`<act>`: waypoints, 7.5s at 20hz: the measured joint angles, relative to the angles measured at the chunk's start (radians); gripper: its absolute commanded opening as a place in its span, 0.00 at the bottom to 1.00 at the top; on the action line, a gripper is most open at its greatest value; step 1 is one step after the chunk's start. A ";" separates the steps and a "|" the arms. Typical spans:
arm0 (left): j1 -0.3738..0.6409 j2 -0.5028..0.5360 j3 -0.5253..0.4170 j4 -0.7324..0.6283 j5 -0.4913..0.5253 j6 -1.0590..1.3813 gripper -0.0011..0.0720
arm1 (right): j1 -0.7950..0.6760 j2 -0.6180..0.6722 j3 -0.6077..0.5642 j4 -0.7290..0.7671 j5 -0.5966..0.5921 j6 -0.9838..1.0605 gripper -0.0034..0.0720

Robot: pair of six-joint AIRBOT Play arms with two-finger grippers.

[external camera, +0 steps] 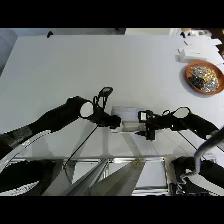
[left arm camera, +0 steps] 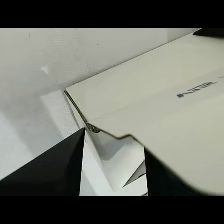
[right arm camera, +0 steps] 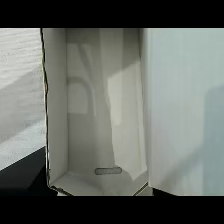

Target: Fold the box and place the chain.

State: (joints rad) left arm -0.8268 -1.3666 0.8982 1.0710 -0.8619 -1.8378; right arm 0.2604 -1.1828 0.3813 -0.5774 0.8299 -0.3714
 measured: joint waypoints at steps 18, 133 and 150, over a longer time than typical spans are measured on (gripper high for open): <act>-0.084 -0.115 0.104 0.269 -0.137 -0.520 0.39 | 0.000 0.000 0.000 0.002 -0.001 0.004 0.58; 0.193 0.000 -0.326 -0.722 0.148 2.152 0.97 | 0.001 0.000 0.001 0.002 -0.001 0.004 0.58; 0.147 -0.050 -0.326 -0.801 0.192 2.157 0.17 | 0.000 0.000 0.001 0.001 0.000 0.003 0.58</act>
State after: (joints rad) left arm -0.6800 -1.4170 0.5724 0.2699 -0.6697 0.3191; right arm 0.2604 -1.1828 0.3824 -0.5766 0.8303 -0.3679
